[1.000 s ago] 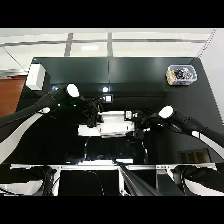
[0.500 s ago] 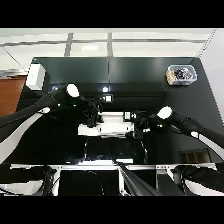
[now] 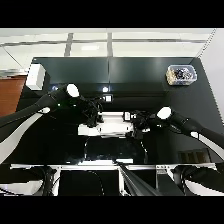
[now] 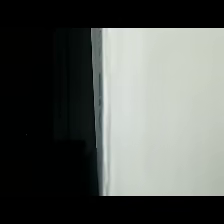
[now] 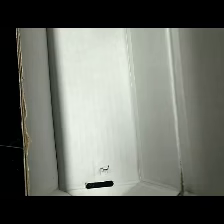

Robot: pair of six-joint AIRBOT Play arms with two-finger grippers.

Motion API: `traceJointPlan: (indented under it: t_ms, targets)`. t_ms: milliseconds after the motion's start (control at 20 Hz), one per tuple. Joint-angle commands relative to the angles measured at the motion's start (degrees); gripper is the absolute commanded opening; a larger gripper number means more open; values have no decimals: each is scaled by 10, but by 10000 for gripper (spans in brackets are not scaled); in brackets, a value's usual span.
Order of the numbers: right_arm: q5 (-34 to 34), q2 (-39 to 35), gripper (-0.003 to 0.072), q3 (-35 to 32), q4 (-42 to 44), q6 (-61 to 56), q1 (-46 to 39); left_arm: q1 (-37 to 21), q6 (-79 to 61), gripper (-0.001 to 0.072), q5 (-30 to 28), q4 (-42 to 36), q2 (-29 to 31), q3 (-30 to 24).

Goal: Fold the box and place the chain.

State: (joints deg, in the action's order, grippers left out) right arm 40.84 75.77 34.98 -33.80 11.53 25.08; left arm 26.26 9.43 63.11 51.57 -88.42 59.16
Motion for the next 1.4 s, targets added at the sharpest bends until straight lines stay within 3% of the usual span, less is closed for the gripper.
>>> traceJointPlan:
  t_ms: [0,450,500,550,650,750,900,1000,1100,1150,1200,1250,1300,1350]
  targets:
    - [1,0,669,0,-3,-1,0,0,0,26,0,0,0,1]
    - [3,0,668,0,-3,-1,1,0,0,31,5,0,0,1]
    - [3,0,610,0,-3,-1,1,0,1,118,6,0,0,1]
    - [3,0,467,0,-3,-1,1,0,14,227,4,0,0,1]
    - [3,0,464,0,-3,-1,1,0,44,410,5,2,2,1]
    - [3,0,464,0,-3,-1,0,-3,80,679,5,16,10,1]
    - [3,0,464,0,-3,-1,1,-19,195,708,5,107,54,1]
    - [3,0,463,0,-3,-1,0,-41,298,708,21,177,92,1]
    - [3,0,434,0,-3,-1,0,-72,388,699,80,193,119,1]
    - [3,0,434,0,-3,-1,0,-86,423,639,123,186,125,1]
    - [3,0,345,0,-3,-1,0,-100,442,427,175,163,127,-2]
    - [3,0,164,0,-3,-1,0,-112,443,116,218,116,127,-14]
    - [3,0,130,0,-3,-1,0,-119,432,25,238,56,127,-36]
    - [3,0,127,0,-3,-1,0,-121,410,24,239,-18,127,-69]
